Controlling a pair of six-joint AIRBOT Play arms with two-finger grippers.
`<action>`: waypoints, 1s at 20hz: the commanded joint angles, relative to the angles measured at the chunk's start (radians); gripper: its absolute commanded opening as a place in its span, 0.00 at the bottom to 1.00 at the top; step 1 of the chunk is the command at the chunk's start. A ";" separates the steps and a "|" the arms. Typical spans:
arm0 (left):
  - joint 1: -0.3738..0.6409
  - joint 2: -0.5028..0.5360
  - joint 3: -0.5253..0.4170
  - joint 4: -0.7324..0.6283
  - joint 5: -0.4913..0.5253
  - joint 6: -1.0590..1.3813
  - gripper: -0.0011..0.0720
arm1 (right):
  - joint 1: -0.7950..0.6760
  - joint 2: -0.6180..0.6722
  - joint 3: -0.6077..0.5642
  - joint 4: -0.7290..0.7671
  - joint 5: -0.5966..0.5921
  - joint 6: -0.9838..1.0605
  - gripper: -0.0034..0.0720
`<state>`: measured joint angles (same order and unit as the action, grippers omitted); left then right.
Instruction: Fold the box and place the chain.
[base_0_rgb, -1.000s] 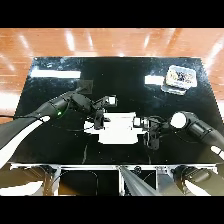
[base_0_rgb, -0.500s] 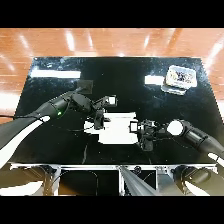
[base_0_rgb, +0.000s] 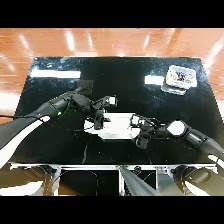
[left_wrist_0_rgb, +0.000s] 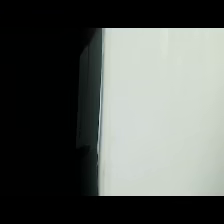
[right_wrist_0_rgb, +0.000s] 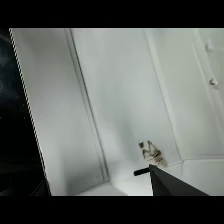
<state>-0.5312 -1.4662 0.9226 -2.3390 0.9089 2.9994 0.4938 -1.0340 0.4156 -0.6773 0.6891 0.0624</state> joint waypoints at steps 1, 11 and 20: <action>0.000 0.000 0.000 0.000 0.006 0.000 0.04 | 0.000 0.035 0.000 0.042 0.002 -0.001 0.99; 0.000 0.000 0.000 0.000 0.007 0.000 0.04 | -0.037 0.105 0.000 0.021 -0.098 -0.020 0.99; 0.000 0.000 0.000 0.000 0.007 0.000 0.04 | -0.039 0.074 0.000 0.121 -0.155 -0.317 0.99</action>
<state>-0.5312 -1.4662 0.9226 -2.3394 0.9142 2.9971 0.4572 -0.9443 0.4156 -0.6052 0.5556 -0.1417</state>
